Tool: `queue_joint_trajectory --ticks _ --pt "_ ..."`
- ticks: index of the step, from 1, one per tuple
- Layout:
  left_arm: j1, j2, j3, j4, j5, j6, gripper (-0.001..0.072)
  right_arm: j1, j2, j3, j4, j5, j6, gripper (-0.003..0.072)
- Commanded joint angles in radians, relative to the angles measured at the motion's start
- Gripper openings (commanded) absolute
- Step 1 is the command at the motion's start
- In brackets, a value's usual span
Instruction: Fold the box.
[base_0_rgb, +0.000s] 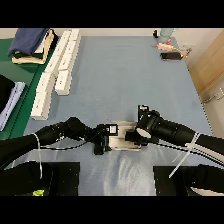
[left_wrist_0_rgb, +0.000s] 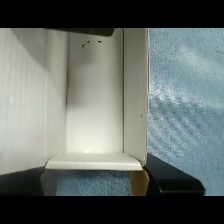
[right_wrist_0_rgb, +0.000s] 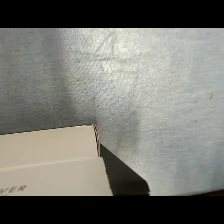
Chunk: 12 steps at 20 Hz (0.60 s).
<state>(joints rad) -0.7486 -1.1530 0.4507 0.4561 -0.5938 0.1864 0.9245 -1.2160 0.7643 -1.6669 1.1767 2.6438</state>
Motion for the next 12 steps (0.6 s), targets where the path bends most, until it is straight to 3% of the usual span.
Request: queue_joint_trajectory --ticks 1,2,3,7,8,12 --pt "0.001 0.0 0.0 0.0 0.0 -0.001 0.0518 0.0 -0.004 0.002 -0.031 -0.001 -0.016 0.0031" --pt "0.0 0.0 0.0 0.0 0.0 -0.001 0.0518 0.0 -0.004 0.004 -0.026 0.0 -0.03 0.0229" --pt "0.0 0.0 0.0 0.0 0.0 -0.001 0.0518 0.0 -0.002 0.005 -0.008 0.001 -0.045 0.0314" --pt "0.0 0.0 0.0 0.0 0.0 -0.001 0.0518 0.0 0.045 0.005 0.049 0.002 -0.072 0.0333" --pt "0.0 0.0 0.0 0.0 0.0 -0.001 0.0518 0.0 0.062 0.005 0.055 0.005 -0.072 0.0442" --pt "0.0 0.0 0.0 0.0 0.0 -0.001 0.0518 0.0 0.155 0.005 0.086 0.005 -0.088 0.0448"
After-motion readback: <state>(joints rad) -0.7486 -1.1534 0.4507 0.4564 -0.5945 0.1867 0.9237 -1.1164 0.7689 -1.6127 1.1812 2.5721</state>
